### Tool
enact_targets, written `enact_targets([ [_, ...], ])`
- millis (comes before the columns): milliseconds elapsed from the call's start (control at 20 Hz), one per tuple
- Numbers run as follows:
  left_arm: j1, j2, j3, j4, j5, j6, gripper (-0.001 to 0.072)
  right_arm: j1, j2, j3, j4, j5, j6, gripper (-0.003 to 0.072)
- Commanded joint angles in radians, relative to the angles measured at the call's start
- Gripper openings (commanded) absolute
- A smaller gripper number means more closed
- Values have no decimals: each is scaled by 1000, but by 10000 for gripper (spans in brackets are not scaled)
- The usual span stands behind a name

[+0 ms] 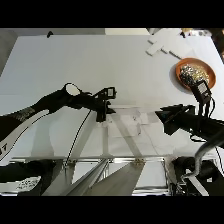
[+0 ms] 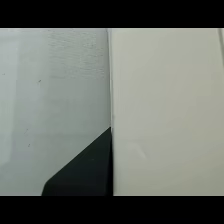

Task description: Fold the box and place the chain.

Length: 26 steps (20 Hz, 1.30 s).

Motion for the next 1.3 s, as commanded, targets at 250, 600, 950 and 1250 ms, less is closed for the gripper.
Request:
enact_targets([
  [250,-46,-18,-1,6,74,54,9,1,1,0,-2,-1,-1,302],
  [600,-46,-18,0,6,74,55,7,1,1,0,-4,0,0,302],
  [950,-42,-18,0,100,42,98,6,1,1,0,-3,0,0,302],
  [1250,-42,-16,26,138,2,98,6,1,1,0,-3,0,0,302],
])
